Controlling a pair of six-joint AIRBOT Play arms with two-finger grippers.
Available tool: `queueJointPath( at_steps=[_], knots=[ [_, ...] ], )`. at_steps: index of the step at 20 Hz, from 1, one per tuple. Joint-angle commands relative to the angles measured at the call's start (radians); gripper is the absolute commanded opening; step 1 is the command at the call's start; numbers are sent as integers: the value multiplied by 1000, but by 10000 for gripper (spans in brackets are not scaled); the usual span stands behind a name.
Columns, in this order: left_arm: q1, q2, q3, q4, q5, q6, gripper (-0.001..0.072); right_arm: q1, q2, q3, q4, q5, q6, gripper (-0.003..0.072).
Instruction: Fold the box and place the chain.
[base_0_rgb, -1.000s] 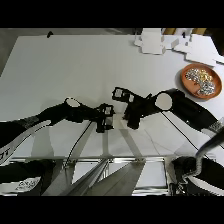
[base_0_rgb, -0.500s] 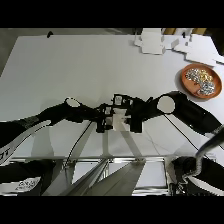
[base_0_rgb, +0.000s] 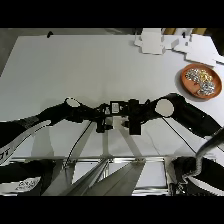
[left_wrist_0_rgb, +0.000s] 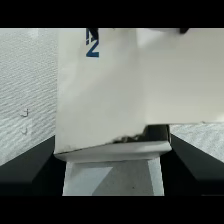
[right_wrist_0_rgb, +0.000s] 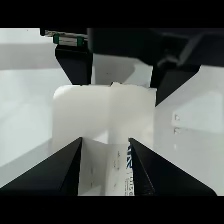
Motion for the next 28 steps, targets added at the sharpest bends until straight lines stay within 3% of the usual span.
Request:
queueJointPath(
  at_steps=[1, 4, 15, 16, 18, 21, 23, 28],
  knots=[
    [0, 0, 0, 0, 0, 0, 490, 4, 1, -1, -1, -12, -6, 338],
    [0, 0, 0, 0, 0, 0, 490, 4, 0, -13, 1, -13, -6, 219],
    [0, 0, 0, 0, 0, 0, 490, 4, -1, -45, -26, -117, 18, 220],
    [0, 0, 0, 0, 0, 0, 490, 3, -1, -45, -37, -115, 31, 211],
    [0, 0, 0, 0, 0, 0, 490, 3, -1, -45, -52, -111, 46, 107],
    [0, 0, 0, 0, 0, 0, 490, 3, -1, -45, -51, -110, 47, 100],
    [0, 0, 0, 0, 0, 0, 490, 3, -1, -45, -51, -109, 61, 41],
    [0, 0, 0, 0, 0, 0, 490, 3, -1, -45, -48, -82, 74, 43]
  ],
)
